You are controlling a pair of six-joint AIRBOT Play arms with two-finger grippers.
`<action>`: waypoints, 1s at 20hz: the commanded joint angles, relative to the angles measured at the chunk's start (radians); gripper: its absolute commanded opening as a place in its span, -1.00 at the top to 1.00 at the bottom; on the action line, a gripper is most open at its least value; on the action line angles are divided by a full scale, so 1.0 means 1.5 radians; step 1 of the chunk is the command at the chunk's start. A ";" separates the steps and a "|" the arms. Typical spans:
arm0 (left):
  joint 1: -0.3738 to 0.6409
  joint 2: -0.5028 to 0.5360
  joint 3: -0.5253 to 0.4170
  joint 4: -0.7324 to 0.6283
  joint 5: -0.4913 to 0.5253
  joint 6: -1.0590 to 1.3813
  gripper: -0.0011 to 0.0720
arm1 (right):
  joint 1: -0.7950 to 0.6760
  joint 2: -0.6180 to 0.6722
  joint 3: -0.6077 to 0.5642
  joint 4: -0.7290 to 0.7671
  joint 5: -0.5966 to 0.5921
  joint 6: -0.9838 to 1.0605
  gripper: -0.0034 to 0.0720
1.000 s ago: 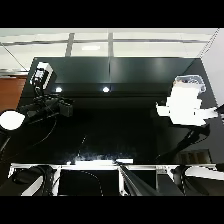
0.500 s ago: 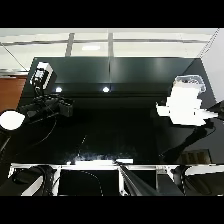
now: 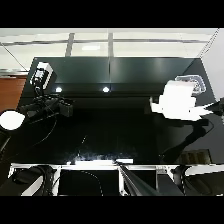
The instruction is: Fold the box and place the chain.
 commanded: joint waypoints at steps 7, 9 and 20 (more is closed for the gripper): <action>0.000 0.000 0.000 0.000 0.001 0.000 0.90 | 0.150 0.114 -0.229 0.272 -0.021 -0.097 0.89; 0.000 0.000 0.000 0.000 0.000 0.000 0.90 | 0.215 0.186 -0.318 0.302 -0.093 -0.119 0.89; -0.015 -0.037 0.000 -0.085 -0.020 0.000 0.90 | 0.575 0.553 -0.650 0.337 -0.431 -0.120 0.89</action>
